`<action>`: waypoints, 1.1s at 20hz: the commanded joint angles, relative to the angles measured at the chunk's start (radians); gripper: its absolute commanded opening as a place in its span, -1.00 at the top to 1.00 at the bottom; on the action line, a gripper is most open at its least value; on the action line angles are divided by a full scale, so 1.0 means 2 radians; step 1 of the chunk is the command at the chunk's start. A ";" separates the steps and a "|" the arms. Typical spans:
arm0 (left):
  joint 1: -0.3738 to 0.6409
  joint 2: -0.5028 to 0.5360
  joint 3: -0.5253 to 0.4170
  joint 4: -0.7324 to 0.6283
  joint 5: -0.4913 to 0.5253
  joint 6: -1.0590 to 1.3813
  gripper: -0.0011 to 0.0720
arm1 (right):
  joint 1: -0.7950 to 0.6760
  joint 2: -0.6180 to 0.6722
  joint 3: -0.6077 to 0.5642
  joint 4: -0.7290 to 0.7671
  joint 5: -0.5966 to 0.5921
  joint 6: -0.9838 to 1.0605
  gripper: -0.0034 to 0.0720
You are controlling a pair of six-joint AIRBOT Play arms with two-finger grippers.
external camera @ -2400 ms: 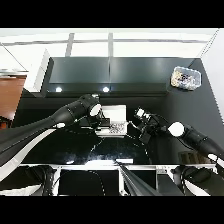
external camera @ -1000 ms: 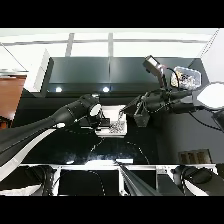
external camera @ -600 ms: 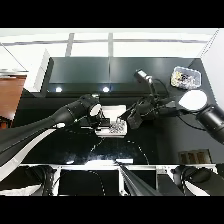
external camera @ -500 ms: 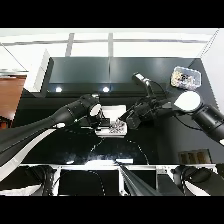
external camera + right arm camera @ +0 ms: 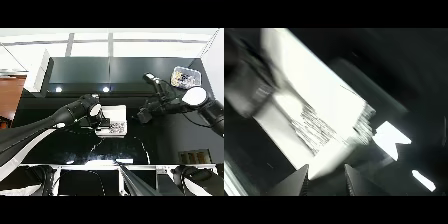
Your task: Fold the box and place the chain.
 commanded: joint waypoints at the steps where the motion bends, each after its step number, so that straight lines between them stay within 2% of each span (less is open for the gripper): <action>1: 0.000 0.000 0.001 0.000 0.000 0.000 0.88 | -0.044 0.000 -0.006 -0.024 0.049 -0.045 0.18; 4: 0.000 0.000 0.001 0.000 0.000 0.000 0.88 | -0.052 0.000 -0.027 -0.026 0.030 -0.108 0.18; 9: 0.000 0.000 0.001 0.000 0.001 0.000 0.88 | -0.058 -0.001 -0.063 -0.049 -0.040 -0.119 0.18; 13: 0.000 0.000 0.001 0.000 0.000 0.000 0.88 | -0.063 0.000 -0.078 -0.073 -0.024 -0.118 0.18; 17: 0.000 0.000 0.001 0.000 0.000 0.000 0.88 | -0.063 -0.001 -0.078 -0.073 -0.056 -0.118 0.18; 22: 0.000 0.000 0.001 0.000 0.000 0.000 0.88 | -0.063 -0.001 -0.078 -0.073 -0.068 -0.118 0.18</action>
